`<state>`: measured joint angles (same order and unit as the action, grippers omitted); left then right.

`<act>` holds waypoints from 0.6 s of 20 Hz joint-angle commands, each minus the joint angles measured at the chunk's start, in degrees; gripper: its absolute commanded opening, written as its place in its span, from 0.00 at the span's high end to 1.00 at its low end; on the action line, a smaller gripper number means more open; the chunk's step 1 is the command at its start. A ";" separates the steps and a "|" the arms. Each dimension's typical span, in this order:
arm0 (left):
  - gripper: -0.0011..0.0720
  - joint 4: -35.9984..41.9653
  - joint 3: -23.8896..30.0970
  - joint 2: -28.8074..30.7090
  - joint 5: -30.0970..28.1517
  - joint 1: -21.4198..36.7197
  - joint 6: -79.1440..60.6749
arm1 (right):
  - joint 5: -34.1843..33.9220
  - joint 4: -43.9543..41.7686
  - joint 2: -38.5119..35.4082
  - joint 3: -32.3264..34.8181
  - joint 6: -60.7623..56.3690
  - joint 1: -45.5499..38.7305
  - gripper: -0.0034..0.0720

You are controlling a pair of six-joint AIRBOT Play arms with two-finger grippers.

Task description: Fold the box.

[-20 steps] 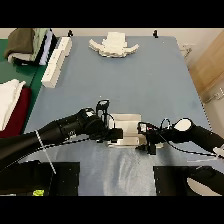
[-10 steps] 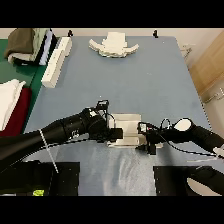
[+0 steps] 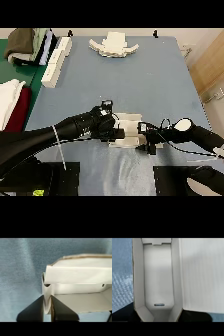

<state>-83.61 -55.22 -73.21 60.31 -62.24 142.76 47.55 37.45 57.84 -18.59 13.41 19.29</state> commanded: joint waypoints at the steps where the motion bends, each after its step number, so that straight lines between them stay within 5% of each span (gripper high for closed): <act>1: 0.92 -1.79 -2.45 -1.51 1.84 -0.31 0.87 | 0.00 0.02 -0.04 -0.02 0.13 -0.02 0.28; 6: 0.89 -1.73 -3.17 -3.37 1.81 -1.49 0.87 | 0.00 0.02 -0.04 -0.02 0.15 -0.02 0.28; 8: 0.61 -1.95 -3.17 -3.34 2.03 -1.70 1.38 | 0.00 0.02 -0.04 -0.04 0.15 -0.02 0.28; 12: 0.56 -2.60 -3.17 -3.34 2.86 -1.70 2.21 | 0.00 0.02 -0.04 -0.02 0.13 -0.02 0.28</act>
<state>-85.45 -58.33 -76.44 62.06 -63.83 144.46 47.53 37.52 57.84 -18.59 13.63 19.29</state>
